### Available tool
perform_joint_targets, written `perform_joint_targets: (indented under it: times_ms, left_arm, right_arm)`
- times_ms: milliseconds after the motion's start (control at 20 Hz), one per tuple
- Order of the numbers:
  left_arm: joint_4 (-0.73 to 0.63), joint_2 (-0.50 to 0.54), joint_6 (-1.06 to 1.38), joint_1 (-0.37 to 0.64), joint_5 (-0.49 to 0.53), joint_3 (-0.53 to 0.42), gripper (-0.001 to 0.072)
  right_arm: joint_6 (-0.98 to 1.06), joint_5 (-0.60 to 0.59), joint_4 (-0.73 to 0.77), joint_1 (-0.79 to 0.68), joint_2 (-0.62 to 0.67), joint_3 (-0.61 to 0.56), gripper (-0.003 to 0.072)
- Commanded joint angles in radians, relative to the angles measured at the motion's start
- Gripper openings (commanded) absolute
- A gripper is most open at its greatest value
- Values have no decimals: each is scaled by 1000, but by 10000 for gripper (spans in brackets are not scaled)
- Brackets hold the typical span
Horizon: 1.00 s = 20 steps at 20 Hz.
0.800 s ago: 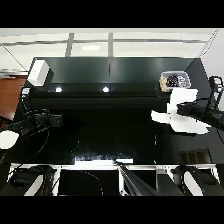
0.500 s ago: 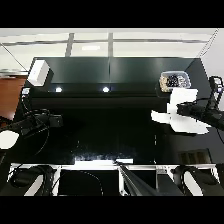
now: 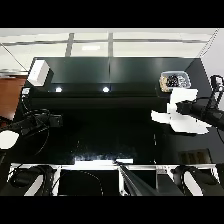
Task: Fold the box and place the chain.
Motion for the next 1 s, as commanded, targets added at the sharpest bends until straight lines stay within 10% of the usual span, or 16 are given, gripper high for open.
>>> perform_joint_targets:
  times_ms: [0,150,300,400,700,950]
  left_arm:
    - [0,0,0,0,0,0,32]
    - [-10,0,0,0,39,0,32]
    - [-28,0,0,0,172,0,60]
    - [-29,-3,-8,0,246,0,700]
    - [-55,-12,-9,-2,201,0,704]
    - [-55,-12,-9,-2,154,0,704]
  right_arm:
    - [0,-88,119,-1,0,0,17]
    - [-1,-117,127,-1,0,0,636]
    - [1,-169,76,-3,-12,2,636]
    - [59,-159,-38,-13,-44,31,646]
    - [459,35,-585,-382,-307,341,643]
    - [333,382,-486,-755,-578,506,642]
